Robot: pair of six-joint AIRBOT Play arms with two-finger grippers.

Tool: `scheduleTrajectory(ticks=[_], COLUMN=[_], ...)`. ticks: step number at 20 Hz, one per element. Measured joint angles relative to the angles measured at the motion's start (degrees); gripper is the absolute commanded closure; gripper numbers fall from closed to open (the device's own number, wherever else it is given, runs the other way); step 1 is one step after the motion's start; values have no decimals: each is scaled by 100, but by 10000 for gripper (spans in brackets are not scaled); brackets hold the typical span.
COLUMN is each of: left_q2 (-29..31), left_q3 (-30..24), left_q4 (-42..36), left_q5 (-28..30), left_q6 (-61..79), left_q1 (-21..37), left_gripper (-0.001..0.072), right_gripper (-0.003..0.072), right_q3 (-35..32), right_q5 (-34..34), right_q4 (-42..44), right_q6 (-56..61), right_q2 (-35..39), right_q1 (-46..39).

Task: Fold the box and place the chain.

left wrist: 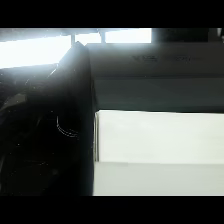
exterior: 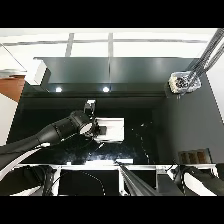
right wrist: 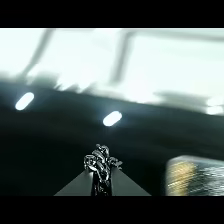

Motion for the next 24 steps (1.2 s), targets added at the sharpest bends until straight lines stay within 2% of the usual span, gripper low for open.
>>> scheduleTrajectory(ticks=[4, 8, 16, 24], left_q2=[0, 0, 0, 0], left_q3=[0, 0, 0, 0], left_q4=[-2, -2, -2, 0], left_q5=[2, 7, 7, 7], left_q6=[0, 0, 0, 0], left_q1=[0, 0, 0, 0], left_gripper=[680, 680, 680, 679], right_gripper=[663, 663, 663, 664], right_q3=[-490, -1047, -1989, -2273], right_q5=[-763, -1078, -1119, -894], right_q4=[389, 466, 765, 1488], right_q6=[-278, -367, -452, -588], right_q2=[157, 201, 210, 184], right_q1=[802, 1569, 2487, 2826])
